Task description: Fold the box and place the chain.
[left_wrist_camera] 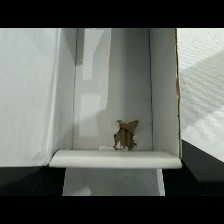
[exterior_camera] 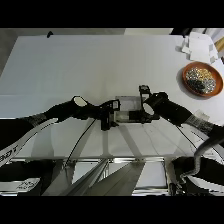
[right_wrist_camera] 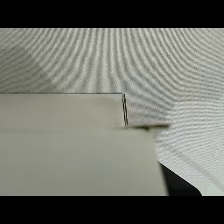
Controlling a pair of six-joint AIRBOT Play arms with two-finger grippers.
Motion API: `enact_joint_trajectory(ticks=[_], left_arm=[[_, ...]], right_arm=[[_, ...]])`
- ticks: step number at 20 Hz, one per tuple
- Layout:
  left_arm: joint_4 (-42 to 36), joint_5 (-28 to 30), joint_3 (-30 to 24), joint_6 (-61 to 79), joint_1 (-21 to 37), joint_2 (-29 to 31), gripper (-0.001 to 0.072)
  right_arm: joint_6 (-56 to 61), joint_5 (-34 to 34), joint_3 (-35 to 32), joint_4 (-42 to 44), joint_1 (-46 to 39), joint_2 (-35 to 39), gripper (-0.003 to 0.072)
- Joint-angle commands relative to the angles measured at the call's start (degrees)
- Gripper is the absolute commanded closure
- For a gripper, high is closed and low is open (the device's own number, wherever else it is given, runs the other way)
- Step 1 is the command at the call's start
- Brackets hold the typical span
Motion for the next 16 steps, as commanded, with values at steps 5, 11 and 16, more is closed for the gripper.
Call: enact_joint_trajectory(ticks=[5,11,16], left_arm=[[0.0,0.0,0.0,0.0,0.0,0.0,0.0388],[0.0,0.0,0.0,0.0,0.0,0.0,0.0388],[0.0,0.0,0.0,0.0,0.0,0.0,0.0388]], right_arm=[[0.6,2.1,0.1,-2.3,-0.1,0.1,0.0443],[0.5,3.0,0.2,-3.1,-0.1,0.1,0.0406],[0.5,3.3,0.5,-3.1,-0.1,0.1,0.0386]])
